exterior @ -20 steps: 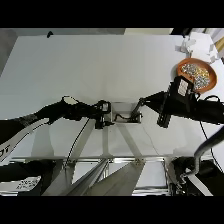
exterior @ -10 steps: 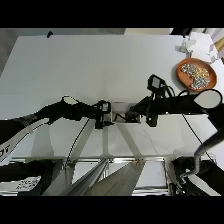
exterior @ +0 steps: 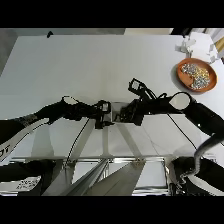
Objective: Fold the box and place the chain.
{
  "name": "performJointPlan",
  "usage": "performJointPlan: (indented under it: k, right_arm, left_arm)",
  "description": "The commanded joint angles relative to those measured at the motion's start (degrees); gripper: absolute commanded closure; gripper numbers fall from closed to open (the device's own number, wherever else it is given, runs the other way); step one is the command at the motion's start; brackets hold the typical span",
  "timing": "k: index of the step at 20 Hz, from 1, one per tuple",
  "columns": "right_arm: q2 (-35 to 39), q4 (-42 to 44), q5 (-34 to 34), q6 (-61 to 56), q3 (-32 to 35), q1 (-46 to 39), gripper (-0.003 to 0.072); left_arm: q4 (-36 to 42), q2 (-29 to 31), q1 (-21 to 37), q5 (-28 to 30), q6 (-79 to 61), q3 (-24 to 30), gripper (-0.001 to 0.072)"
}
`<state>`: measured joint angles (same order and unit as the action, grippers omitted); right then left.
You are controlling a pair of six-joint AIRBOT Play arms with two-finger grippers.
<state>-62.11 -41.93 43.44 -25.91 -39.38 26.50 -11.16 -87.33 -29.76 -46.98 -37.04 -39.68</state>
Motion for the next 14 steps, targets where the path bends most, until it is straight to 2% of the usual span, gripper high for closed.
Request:
performJointPlan:
  k: [1, 3, 4, 8, 10, 13, 14]
  right_arm:
    - [-0.63, -0.04, -4.24, -3.1, 0.0, 1.84, 0.0551]
    - [-0.61, 0.11, -5.09, -4.33, 0.0, 1.99, 0.0389]
    - [-0.28, 0.11, -4.72, -4.31, 0.0, 1.99, 0.0366]
    - [7.74, -5.92, -1.05, -4.13, 0.0, -0.63, 0.0369]
    - [12.66, -11.08, 2.97, -3.85, 0.0, -5.49, 0.0442]
    - [15.08, -17.49, 12.79, 6.88, 0.07, -15.37, 0.0447]
    - [14.71, -18.12, 13.55, 9.62, 0.68, -18.21, 0.0447]
  left_arm:
    - [0.0, 0.0, 0.02, 0.02, -0.02, -0.04, 0.05]
    - [0.0, 0.0, 0.02, 0.0, 0.0, -0.04, 0.05]
    - [0.0, 0.0, 0.02, 0.0, -0.02, -0.04, 0.05]
    - [0.0, 0.0, 0.02, 0.0, 0.0, -0.04, 0.05]
    - [0.0, 0.0, 0.02, 0.02, -0.02, -0.04, 0.05]
    - [0.0, 0.0, 0.02, 0.02, -0.02, -0.04, 0.05]
    - [0.0, 0.0, 0.02, 0.02, -0.02, -0.04, 0.05]
